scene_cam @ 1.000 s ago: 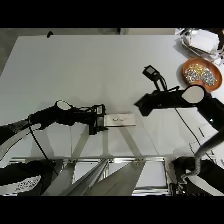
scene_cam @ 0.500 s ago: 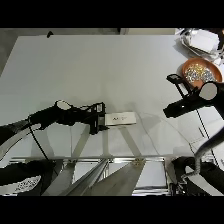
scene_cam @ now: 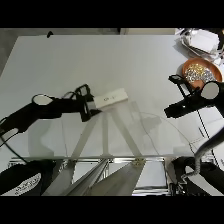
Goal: Fold the box and place the chain.
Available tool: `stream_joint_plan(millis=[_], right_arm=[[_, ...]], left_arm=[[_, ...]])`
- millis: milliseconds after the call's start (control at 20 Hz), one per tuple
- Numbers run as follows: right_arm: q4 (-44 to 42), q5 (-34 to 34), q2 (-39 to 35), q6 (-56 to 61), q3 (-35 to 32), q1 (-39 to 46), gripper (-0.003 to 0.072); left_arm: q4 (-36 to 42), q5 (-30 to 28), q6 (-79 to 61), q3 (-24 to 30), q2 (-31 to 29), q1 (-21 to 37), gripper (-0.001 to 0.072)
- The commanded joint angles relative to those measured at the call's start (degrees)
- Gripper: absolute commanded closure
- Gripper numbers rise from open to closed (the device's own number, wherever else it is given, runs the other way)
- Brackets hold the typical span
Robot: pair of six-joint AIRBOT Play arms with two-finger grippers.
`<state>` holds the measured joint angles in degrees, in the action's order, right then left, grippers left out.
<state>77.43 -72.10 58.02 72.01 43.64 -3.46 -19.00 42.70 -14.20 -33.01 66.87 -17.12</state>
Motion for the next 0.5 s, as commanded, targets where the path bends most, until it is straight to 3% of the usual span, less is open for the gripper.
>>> stream_joint_plan(millis=[0,250,450], right_arm=[[-0.07,0.33,-0.04,0.0,0.04,0.02,0.0676],[-0.66,2.56,-0.04,0.0,0.04,0.02,0.0676],[-3.19,2.78,-0.04,0.02,0.04,0.0,0.0676]], left_arm=[[-9.94,-4.39,14.43,-0.07,-10.4,9.84,0.0704],[-15.74,-4.98,29.07,-0.04,-15.74,27.02,0.0703],[-33.11,-4.66,42.6,-0.02,-14.58,35.36,0.0704]])
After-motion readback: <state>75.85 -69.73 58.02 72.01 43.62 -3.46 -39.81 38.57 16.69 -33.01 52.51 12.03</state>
